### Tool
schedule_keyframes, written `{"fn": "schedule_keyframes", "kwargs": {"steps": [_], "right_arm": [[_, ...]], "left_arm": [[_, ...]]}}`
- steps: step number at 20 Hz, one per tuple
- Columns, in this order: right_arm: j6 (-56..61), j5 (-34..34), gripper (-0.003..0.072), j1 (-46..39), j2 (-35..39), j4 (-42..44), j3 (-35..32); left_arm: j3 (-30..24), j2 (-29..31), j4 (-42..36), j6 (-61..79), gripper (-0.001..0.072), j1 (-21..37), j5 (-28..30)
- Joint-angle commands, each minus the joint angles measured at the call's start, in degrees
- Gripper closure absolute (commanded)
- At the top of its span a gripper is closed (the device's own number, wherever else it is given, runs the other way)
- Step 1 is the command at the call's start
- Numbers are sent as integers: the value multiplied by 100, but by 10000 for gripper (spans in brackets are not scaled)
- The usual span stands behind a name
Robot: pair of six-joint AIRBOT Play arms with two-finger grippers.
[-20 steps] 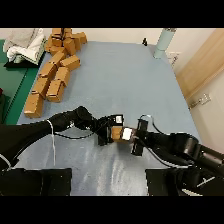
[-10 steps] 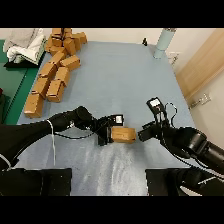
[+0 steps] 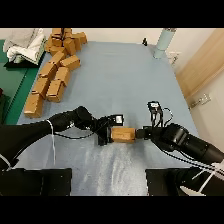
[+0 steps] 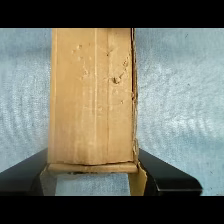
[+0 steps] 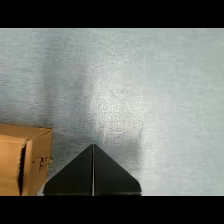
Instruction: Fold the box.
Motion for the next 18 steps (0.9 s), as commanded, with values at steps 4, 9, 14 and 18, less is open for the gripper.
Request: {"fn": "schedule_keyframes", "kwargs": {"steps": [4, 9, 14, 18], "right_arm": [[199, 210, 681, -7, -164, -44, 4], [907, 205, 681, -7, -129, -693, 11], [1690, 205, 681, -7, 170, -1088, 223], [1696, 190, 681, -22, 332, -1250, 378]], "left_arm": [[7, 321, 13, 0, 196, 46, 11], [7, 442, 33, -2, 196, 374, 9], [7, 442, 76, -2, 196, 608, 20], [7, 433, 1054, -1016, 196, 927, 79]]}}
